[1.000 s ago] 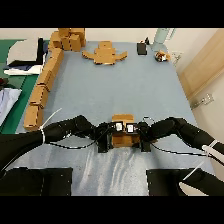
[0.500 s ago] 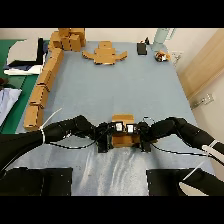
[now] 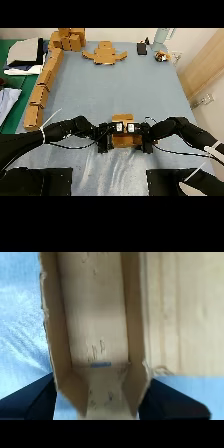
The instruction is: Fold the box.
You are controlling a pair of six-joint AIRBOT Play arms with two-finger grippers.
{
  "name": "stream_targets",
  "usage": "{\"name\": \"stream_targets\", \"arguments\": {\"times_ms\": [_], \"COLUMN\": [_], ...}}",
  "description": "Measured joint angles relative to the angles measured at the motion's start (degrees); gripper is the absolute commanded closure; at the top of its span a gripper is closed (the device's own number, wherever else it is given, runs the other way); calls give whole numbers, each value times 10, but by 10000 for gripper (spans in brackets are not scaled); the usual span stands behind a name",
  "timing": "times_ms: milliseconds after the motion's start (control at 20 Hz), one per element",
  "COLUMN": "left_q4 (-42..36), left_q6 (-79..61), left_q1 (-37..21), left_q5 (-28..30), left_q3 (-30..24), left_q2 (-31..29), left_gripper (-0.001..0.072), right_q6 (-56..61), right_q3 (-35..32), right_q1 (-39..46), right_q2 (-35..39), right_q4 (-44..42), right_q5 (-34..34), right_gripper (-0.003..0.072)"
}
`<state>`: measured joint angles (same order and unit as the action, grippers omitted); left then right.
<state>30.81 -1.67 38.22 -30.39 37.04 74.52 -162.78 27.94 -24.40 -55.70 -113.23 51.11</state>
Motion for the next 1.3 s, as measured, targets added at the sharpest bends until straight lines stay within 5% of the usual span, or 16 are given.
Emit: {"name": "stream_targets", "arguments": {"times_ms": [300,700,1150,1200,1250,1300], "left_q4": [0,0,0,0,0,0], "left_q6": [0,0,0,0,0,0], "left_q1": [0,0,0,0,0,0], "left_q5": [0,-1,-1,-1,-1,-1], "left_q3": [0,0,0,0,0,0], "left_q2": [0,0,0,0,0,0], "left_gripper": [343,343,343,344,343,343], "right_q6": [120,343,697,723,747,775], "right_q3": [7,8,0,0,0,1], "right_q1": [1,-10,-49,-50,-52,-52], "right_q2": [89,148,120,113,104,95], "right_q4": [65,-102,-157,-158,-160,-160], "right_q5": [15,143,5,-13,-30,-42], "right_gripper": [-26,-26,-11,146,472,670]}}
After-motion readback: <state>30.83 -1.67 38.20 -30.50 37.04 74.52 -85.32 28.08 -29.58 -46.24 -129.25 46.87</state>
